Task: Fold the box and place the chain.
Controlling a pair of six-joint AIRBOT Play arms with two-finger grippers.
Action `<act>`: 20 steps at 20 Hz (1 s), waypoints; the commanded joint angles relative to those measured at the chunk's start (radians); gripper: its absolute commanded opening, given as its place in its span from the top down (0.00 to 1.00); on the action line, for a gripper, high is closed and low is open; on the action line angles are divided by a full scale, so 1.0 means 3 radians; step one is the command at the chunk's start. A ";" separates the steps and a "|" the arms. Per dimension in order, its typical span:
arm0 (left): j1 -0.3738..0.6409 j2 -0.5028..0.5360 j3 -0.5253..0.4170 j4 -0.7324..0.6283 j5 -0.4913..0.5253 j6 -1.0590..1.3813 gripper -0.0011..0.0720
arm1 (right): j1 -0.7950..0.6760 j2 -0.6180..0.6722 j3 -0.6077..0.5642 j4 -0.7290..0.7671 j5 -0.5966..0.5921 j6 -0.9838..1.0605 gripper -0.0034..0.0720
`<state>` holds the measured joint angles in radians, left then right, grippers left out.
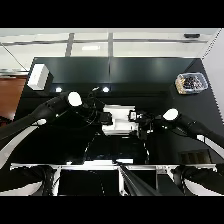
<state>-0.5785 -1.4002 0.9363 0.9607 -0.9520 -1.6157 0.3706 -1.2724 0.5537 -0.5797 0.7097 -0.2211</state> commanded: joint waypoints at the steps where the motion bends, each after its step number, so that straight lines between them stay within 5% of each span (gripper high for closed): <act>1: -0.0098 0.0001 0.0010 0.0317 0.0046 -0.0280 0.20 | 0.0000 0.0000 -0.0001 0.0001 0.0000 0.0001 0.63; 12: -0.0464 -0.0057 0.0155 0.1074 -0.0038 -0.1080 0.21 | 0.0000 0.0000 -0.0001 0.0001 0.0000 0.0001 0.63; 15: -0.0529 -0.0074 0.0345 0.1059 -0.0078 -0.1085 0.43 | 0.0000 0.0000 -0.0001 0.0001 0.0000 0.0001 0.63; 20: -0.0612 -0.0075 0.0443 0.1130 -0.0267 -0.1283 0.48 | 0.0000 0.0000 -0.0001 0.0001 0.0000 0.0001 0.63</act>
<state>-0.7448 -1.4216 1.0519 1.2835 -1.0084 -1.9499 0.3706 -1.2724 0.5541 -0.5793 0.7097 -0.2207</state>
